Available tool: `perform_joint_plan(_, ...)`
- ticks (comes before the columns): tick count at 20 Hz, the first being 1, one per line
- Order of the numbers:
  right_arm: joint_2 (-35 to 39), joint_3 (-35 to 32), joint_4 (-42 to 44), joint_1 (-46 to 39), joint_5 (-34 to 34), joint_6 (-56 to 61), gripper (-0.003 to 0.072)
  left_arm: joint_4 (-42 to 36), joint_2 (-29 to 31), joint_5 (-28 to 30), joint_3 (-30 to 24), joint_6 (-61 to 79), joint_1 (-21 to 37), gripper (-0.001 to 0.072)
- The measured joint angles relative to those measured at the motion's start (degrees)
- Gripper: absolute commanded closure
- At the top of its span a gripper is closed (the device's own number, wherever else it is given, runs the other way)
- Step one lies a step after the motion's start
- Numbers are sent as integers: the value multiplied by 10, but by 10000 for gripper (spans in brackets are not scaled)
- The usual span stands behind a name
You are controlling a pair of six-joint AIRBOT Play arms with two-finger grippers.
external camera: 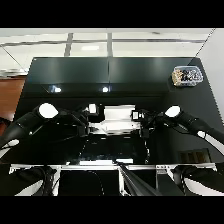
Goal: Fold the box and place the chain.
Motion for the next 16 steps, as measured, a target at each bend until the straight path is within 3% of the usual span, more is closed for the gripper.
perform_joint_plan(3, 0, 0, 0, 0, 0, 0, 557, 3, -22, 30, -1, 15, -28, 39)
perform_joint_plan(5, 0, 0, 0, 0, 0, 0, 556, 5, -35, 42, -2, 13, -38, 154)
perform_joint_plan(7, 0, 0, 0, 0, 0, 0, 556, 5, -44, 49, -2, 9, -45, 200)
perform_joint_plan(10, 0, 0, 0, 0, 0, 0, 556, 1, -52, 54, -2, 5, -60, 426)
perform_joint_plan(11, 0, 0, 0, 0, 0, 0, 556, 0, -54, 55, -2, 5, -64, 565)
perform_joint_plan(12, 0, 0, 0, 0, 0, 0, 556, -1, -55, 56, -2, 3, -69, 598)
perform_joint_plan(16, 0, 0, 0, 0, 0, 0, 556, -15, -58, 74, -2, 3, -77, 598)
